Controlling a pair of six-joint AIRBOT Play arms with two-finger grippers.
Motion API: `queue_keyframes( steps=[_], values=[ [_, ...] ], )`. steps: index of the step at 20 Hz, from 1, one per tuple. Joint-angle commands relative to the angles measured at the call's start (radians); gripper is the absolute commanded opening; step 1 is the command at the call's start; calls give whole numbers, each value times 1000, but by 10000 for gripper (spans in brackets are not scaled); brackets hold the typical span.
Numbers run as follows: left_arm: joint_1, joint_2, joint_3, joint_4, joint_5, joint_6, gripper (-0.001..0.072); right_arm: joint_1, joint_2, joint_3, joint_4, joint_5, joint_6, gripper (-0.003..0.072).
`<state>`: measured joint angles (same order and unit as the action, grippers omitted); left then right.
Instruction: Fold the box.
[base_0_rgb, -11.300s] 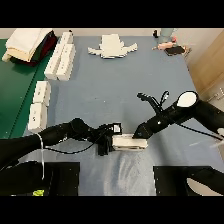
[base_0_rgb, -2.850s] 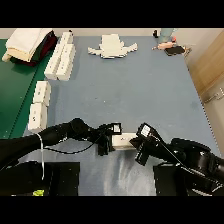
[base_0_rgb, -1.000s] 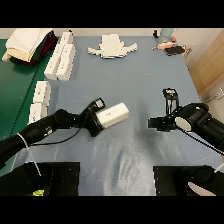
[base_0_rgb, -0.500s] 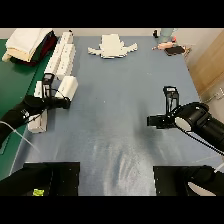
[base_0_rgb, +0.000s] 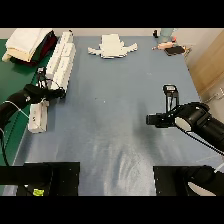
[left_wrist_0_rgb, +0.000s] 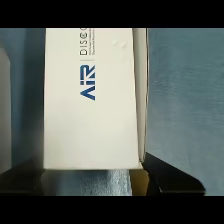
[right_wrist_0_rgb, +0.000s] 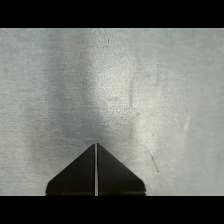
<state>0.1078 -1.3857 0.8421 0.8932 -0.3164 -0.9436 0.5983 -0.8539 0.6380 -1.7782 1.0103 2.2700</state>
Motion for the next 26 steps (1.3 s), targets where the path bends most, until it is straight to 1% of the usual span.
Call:
queue_keyframes(
  steps=[1, 4, 6, 11, 18, 21, 23, 26],
  values=[
    [-12, -102, 98, 2, 2, -10, 522, 0, -1, 1, -8, -27, 0, 17],
    [-28, -159, 174, 5, 1, -6, 522, 0, -1, 0, -18, -27, 0, 17],
    [-29, -174, 192, 5, 2, -6, 522, 0, -1, 1, -18, -27, 0, 17],
    [-29, -187, 192, 5, 6, 38, 522, 0, -1, 1, -25, -27, 0, 17],
    [-33, -195, 192, 5, 127, 51, 522, 0, -1, 0, -24, -27, 0, 17],
    [-33, -221, 192, 5, 114, 71, 522, 0, -1, 0, -22, -27, 0, 17],
    [-32, -222, 192, 5, 93, 71, 522, 0, 0, 0, -20, -27, 0, 17],
    [-33, -222, 192, 5, 97, 71, 522, 0, -1, 0, -21, -27, 0, 17]
  ],
)
